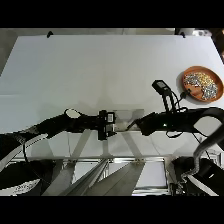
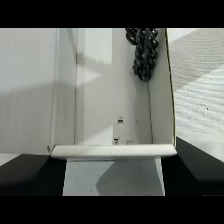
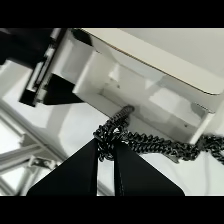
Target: Fold the box and place the chain.
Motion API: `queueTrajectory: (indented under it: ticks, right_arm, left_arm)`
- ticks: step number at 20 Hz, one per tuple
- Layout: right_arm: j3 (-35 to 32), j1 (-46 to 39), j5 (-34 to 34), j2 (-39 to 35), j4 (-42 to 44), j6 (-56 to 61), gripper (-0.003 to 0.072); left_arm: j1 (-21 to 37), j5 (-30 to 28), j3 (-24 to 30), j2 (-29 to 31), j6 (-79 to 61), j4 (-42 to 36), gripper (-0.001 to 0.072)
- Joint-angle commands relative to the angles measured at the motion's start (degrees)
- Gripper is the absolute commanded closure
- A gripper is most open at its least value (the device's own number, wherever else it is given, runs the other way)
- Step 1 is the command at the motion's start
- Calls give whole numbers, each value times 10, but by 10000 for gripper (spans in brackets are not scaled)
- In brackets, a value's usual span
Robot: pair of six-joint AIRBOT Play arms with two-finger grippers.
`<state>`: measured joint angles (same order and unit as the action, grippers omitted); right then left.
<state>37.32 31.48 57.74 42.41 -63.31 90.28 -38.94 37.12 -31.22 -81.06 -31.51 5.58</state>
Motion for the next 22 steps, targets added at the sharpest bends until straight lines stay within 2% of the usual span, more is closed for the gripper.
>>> queueTrajectory:
  ticks: [1,8,13,16,17,20,22]
  right_arm:
    - [0,2,2,54,-24,13,675]
    - [0,2,-73,140,-18,12,674]
    - [0,2,-75,175,-7,12,665]
    - [0,2,-78,176,-8,6,467]
    - [0,2,-78,176,-8,6,428]
    - [0,2,-77,158,-7,-5,425]
    - [0,-8,-75,118,-12,-34,425]
  left_arm:
    - [0,0,0,0,0,0,573]
    - [0,0,0,0,0,0,573]
    - [0,0,0,0,0,0,573]
    - [0,0,0,0,0,0,573]
    - [0,0,0,0,0,0,573]
    - [0,0,0,0,0,0,573]
    - [0,0,0,0,0,0,573]
